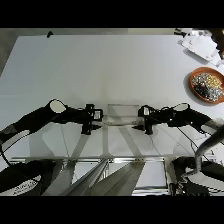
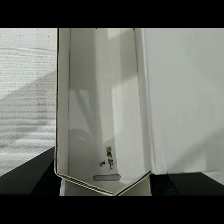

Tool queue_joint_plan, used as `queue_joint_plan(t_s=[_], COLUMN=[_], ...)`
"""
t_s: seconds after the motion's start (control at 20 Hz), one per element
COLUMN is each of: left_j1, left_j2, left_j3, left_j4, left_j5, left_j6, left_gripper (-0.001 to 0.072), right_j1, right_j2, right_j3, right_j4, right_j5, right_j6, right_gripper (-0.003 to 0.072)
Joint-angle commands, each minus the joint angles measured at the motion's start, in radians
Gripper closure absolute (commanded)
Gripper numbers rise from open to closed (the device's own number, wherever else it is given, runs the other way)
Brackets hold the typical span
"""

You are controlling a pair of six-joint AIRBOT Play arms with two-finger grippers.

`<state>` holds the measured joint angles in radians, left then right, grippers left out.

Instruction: Fold the box and place the chain.

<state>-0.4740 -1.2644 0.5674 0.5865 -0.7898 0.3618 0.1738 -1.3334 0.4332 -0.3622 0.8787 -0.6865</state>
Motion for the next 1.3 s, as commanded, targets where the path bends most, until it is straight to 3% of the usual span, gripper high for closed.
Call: queue_joint_plan(t_s=[0.0,0.3,0.75,1.25], left_j1=[-0.002,-0.003,0.019,-0.052], left_j2=[-0.006,-0.006,-0.004,-0.031], left_j3=[0.0,0.0,-0.001,-0.001], left_j4=[-0.03,0.017,0.027,-0.003], left_j5=[-0.007,-0.023,0.018,0.08], left_j6=[0.034,-0.136,-0.187,-0.187], left_gripper=[0.0277,0.0298,0.0294,0.0297], right_j1=[0.001,0.001,0.001,0.001], right_j2=[0.0,0.0,0.0,0.0], right_j3=[0.0,0.0,0.0,0.0], right_j4=[0.0,0.0,0.0,0.0], right_j5=[0.0,0.0,0.0,0.0], right_j6=[0.0,0.0,0.001,0.0], right_gripper=[0.0269,0.0269,0.0269,0.0269])
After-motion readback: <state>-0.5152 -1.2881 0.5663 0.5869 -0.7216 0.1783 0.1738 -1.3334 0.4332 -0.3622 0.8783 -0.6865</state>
